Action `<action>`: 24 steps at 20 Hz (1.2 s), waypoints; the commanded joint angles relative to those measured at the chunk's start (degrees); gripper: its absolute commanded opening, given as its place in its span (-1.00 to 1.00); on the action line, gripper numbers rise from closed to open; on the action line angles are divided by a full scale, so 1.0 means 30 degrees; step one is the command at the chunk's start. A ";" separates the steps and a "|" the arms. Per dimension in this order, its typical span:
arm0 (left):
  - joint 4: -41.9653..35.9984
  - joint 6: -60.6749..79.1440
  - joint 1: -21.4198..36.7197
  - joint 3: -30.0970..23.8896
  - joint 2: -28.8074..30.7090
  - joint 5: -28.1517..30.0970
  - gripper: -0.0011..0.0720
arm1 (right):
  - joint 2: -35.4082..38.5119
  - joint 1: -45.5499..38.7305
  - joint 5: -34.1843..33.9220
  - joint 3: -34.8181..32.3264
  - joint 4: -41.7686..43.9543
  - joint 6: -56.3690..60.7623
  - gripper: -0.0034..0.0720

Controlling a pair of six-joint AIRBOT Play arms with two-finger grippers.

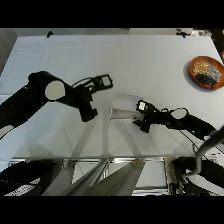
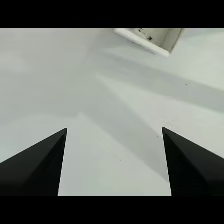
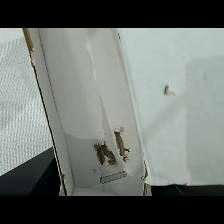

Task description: Fold the box and place the chain.

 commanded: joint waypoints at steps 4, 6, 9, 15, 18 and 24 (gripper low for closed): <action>-0.6200 1.6691 0.2390 -0.3483 -0.1792 0.3781 0.95 | 0.0007 -0.0007 0.0000 -0.0007 0.0007 0.0000 0.18; -0.9581 2.0167 0.3891 -0.3395 -0.3672 0.3497 0.96 | 0.0007 -0.0007 -0.0007 -0.0007 0.0007 0.0000 0.18; -1.1205 2.1937 0.4641 -0.3344 -0.5297 0.2703 0.97 | 0.0007 -0.0007 -0.0007 -0.0007 0.0007 0.0000 0.18; -1.3755 2.2199 0.3876 -0.1443 -0.7257 0.2280 0.97 | 0.0007 -0.0007 -0.0007 -0.0007 0.0007 0.0000 0.18; -1.3551 2.0691 0.3519 -0.0452 -0.8830 0.1770 0.98 | 0.0007 -0.0007 -0.0007 -0.0007 0.0007 0.0000 0.18; -1.2735 2.0662 0.3446 -0.0372 -0.9202 0.1027 0.98 | 0.0007 -0.0007 -0.0007 -0.0007 0.0007 0.0000 0.18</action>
